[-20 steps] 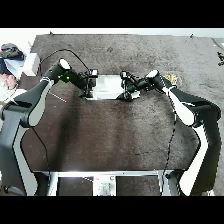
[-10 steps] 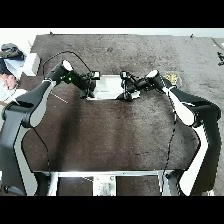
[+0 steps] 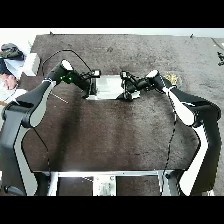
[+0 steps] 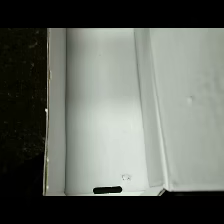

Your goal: Fold the box and place the chain.

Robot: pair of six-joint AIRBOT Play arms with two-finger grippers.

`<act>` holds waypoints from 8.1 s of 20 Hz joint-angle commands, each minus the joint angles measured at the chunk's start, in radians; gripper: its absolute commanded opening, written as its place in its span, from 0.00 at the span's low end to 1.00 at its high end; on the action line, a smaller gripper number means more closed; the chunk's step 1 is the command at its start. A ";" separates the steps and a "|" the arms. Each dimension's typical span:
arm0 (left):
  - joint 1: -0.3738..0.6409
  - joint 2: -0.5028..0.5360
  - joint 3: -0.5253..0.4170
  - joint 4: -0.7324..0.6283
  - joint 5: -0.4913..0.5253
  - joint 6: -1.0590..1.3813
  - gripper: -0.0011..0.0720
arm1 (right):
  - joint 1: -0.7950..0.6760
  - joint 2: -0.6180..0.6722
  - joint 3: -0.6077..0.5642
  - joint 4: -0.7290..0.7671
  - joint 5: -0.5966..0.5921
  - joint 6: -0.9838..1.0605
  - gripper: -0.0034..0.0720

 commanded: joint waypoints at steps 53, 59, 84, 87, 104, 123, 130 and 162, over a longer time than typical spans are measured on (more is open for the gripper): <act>0.346 0.281 -0.208 -0.183 0.047 -0.860 0.02 | 0.000 0.000 0.000 0.001 0.000 0.000 0.66; 0.327 0.275 -0.352 -0.166 0.139 -0.966 0.03 | 0.000 0.000 0.000 0.001 0.000 0.000 0.66; 0.177 0.160 -0.488 -0.448 0.291 -0.995 0.03 | 0.001 0.000 0.000 0.001 0.000 0.000 0.66; 0.177 0.160 -0.470 -0.486 0.255 -0.976 0.05 | 0.000 0.000 0.000 0.001 0.000 0.000 0.66; 0.105 0.192 -0.406 -0.463 0.195 -1.012 0.49 | 0.001 0.000 0.000 0.001 0.000 0.000 0.66; -0.064 0.192 -0.202 0.158 0.257 -1.558 0.49 | 0.000 0.000 0.000 0.001 0.000 0.000 0.66; -0.177 0.188 -0.135 0.486 0.271 -1.859 0.49 | 0.001 0.000 0.000 0.001 0.000 0.000 0.66; -0.298 0.050 0.041 0.835 0.132 -2.198 0.23 | 0.001 0.000 0.000 0.001 0.000 0.000 0.66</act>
